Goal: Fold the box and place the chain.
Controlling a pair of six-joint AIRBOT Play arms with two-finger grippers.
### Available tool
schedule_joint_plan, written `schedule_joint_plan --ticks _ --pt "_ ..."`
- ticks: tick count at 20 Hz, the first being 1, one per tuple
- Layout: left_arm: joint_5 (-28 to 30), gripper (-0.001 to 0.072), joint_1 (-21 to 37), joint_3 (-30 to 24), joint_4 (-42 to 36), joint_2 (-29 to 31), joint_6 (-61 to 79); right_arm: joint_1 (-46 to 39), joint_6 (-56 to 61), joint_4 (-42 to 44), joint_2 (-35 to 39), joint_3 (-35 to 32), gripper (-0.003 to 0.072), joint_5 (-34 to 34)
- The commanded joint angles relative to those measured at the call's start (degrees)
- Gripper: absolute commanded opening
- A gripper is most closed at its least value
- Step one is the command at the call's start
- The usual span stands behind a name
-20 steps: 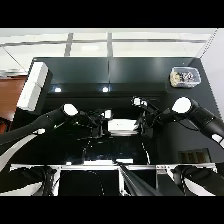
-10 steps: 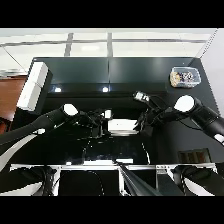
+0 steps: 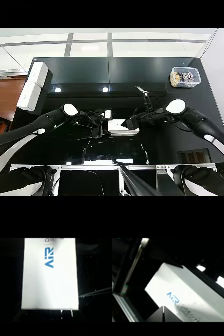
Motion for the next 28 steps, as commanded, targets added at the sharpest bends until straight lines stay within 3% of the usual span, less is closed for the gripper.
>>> schedule_joint_plan --ticks 1,6,10,11,13,16,18,21,25,28 --pt "0.0 0.0377 -0.02 0.02 0.02 -0.02 0.02 0.68 1.42 -1.14 -4.9 -0.35 0.0009 -2.78" --pt "-0.07 0.0377 -0.02 0.02 0.0 -0.02 0.02 -0.02 0.42 -2.36 -3.96 -0.17 0.0015 -0.04" --pt "-0.15 0.0378 0.02 0.24 0.07 0.04 -0.61 -5.97 0.46 -2.38 5.68 3.28 0.0016 9.79" --pt "-0.22 0.0443 0.09 0.42 0.39 0.39 -2.36 -8.79 0.44 -2.51 9.11 3.67 0.0016 12.35" --pt "-0.42 0.0718 0.04 1.46 5.95 1.6 -7.52 -15.74 1.4 -6.62 16.2 3.69 0.0015 17.75" --pt "-5.2 0.0718 0.33 4.13 18.99 6.25 -19.45 -23.52 4.15 -19.41 23.93 3.23 0.0015 27.23" --pt "-8.55 0.0717 0.52 5.68 19.82 9.77 -23.39 -25.83 4.59 -25.11 26.23 1.81 0.0015 29.97" --pt "-7.98 0.0705 -2.43 9.81 17.44 9.29 -31.5 -26.64 4.68 -25.22 26.32 -0.87 0.0015 25.53" --pt "-7.34 0.0706 -10.38 21.57 17.16 -2.21 -37.81 -26.67 5.14 -22.71 26.29 -2.29 0.0015 14.56" --pt "-7.43 0.0706 -13.25 27.61 21.57 -9.49 -40.87 -26.64 5.75 -29.11 26.29 -2.29 0.0016 12.02"
